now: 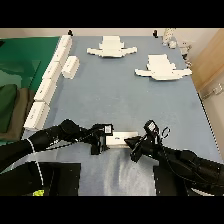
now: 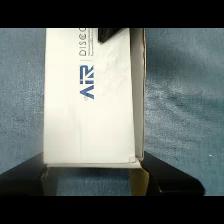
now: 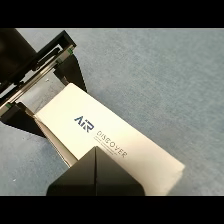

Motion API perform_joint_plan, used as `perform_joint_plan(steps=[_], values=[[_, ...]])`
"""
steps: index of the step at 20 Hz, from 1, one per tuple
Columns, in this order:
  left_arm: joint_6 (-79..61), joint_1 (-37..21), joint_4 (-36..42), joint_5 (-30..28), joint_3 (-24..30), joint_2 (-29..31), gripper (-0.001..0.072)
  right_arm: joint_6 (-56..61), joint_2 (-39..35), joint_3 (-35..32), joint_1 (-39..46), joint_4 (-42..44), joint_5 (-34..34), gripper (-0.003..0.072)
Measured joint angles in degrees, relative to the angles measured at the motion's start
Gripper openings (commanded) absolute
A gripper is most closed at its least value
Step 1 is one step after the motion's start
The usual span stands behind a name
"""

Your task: Fold the box.

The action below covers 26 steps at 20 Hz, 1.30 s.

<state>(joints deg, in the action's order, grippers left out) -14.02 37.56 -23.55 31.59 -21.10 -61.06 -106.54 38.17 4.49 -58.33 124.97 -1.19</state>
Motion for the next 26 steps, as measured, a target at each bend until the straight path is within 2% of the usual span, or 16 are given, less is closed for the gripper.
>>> perform_joint_plan(steps=[15, 26], values=[[-0.04, 0.00, -0.02, 0.02, 0.00, 0.00, 0.0459, 0.20, 0.72, 0.04, 0.07, 0.00, 1.64, 0.0003], [-0.09, 0.00, 0.00, 0.09, 0.00, 0.00, 0.0459, 0.04, -1.53, 3.08, 0.15, -2.43, 1.18, 0.0004]])
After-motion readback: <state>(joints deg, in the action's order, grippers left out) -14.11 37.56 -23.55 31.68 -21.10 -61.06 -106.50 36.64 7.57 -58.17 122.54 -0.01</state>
